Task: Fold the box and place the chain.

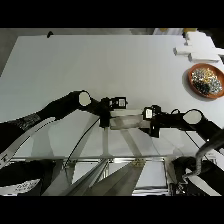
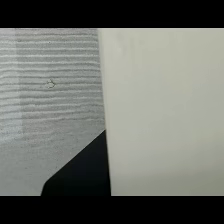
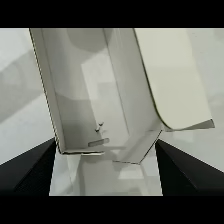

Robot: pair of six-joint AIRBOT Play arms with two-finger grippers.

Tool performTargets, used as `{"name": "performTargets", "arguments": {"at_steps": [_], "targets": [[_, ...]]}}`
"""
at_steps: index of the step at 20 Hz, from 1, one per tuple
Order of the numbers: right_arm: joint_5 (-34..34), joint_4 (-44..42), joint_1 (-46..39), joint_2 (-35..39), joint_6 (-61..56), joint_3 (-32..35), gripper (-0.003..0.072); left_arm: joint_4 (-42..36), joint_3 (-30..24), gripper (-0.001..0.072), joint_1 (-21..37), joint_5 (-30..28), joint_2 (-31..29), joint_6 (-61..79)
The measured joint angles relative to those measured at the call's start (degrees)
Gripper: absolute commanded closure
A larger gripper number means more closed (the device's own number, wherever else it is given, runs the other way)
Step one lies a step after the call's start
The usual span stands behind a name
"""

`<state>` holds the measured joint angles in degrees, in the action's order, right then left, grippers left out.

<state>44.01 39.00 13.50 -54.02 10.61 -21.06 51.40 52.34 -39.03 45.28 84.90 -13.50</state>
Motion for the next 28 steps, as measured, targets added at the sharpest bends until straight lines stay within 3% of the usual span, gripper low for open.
{"name": "performTargets", "arguments": {"at_steps": [9, 28], "targets": [[1.79, -6.86, -1.9, -6.99, 8.96, 0.0, 0.0027, 0.0, 0.02, 0.07, 0.0, 0.02, 0.0, 0.04], [1.6, -9.92, 1.03, -12.48, 12.63, -0.07, 0.0049, 0.09, 0.02, 0.07, 0.0, -0.02, 0.0, 0.07]]}}
